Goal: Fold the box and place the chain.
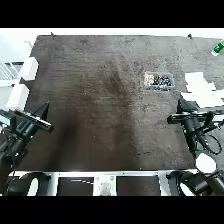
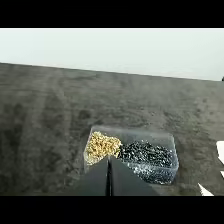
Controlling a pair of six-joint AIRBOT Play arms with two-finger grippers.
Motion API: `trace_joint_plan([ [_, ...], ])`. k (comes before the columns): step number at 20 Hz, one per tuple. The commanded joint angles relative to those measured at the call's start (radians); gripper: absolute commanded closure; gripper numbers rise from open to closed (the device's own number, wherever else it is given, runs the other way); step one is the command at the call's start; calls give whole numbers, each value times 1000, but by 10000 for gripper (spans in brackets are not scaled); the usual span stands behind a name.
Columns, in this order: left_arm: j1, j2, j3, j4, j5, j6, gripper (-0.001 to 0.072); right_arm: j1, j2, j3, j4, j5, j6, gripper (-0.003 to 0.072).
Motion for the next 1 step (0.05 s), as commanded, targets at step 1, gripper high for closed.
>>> trace_joint_plan([
  [1, 0, 2, -3, 0, -3, -2, 690, 0, 4, -21, -1, -13, 1, 676],
])
